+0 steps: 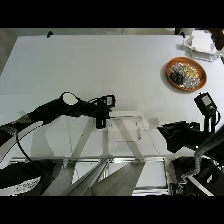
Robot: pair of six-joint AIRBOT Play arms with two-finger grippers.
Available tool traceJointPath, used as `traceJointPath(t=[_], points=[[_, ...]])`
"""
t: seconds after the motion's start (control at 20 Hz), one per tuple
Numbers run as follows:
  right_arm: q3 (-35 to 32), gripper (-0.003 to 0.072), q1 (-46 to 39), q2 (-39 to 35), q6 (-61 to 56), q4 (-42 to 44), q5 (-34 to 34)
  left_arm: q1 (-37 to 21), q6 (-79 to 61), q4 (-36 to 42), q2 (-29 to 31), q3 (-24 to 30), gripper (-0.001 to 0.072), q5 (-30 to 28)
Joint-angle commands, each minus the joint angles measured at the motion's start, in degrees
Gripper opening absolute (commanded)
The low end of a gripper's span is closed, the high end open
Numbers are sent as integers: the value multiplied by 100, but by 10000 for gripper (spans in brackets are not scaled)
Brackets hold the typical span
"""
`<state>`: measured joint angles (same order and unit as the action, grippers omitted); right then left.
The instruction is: Fold the box and place the chain.
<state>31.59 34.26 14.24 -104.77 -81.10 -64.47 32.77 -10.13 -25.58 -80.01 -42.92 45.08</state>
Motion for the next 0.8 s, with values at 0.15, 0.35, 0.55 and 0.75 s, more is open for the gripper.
traceJointPath(t=[0.15, 0.35, 0.55, 0.75], points=[[2, 240, 2, -4, 7, -125, 20, -2, -44, -96, -170, -31, 1, 9], [2, 240, 2, -4, 7, -192, 20, -2, -44, -153, -170, -31, 2, -59], [2, 240, 2, -4, 7, -282, 20, 0, -44, -153, -170, -28, 2, -31], [0, 240, 2, -4, 9, -282, 20, 0, -42, -153, -170, -31, 4, -35]])
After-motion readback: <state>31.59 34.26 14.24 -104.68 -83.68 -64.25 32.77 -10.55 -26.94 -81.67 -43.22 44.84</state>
